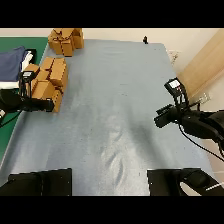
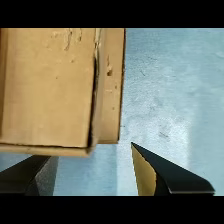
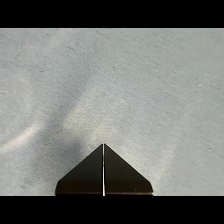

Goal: Fold the box.

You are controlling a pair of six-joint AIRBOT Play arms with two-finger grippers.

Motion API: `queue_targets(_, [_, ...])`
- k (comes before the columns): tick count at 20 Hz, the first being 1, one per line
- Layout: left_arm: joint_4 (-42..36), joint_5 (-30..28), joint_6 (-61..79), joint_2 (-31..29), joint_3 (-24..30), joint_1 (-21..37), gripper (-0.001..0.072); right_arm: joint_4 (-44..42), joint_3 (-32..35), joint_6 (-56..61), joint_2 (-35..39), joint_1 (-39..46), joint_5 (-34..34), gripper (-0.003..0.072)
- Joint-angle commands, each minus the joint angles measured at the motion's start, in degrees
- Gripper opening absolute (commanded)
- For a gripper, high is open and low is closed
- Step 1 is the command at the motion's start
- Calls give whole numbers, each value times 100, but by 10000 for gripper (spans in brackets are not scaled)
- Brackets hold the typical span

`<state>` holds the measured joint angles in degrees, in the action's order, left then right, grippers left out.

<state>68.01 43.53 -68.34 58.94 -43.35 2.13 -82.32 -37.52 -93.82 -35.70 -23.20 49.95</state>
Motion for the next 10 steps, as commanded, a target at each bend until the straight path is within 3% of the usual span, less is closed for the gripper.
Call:
queue_targets(1, [-129, 726, -15, -389, -365, 0, 691, 0, -2, 44, 7, 0, -2, 3])
queue_targets(6, [-417, 1202, -22, -1366, -870, -105, 691, -70, -4, 146, 7, 0, -20, 4])
queue_targets(10, [-592, 1545, -31, -1755, -1137, -1084, 690, -1303, -15, 142, 4, -2, -334, 4])
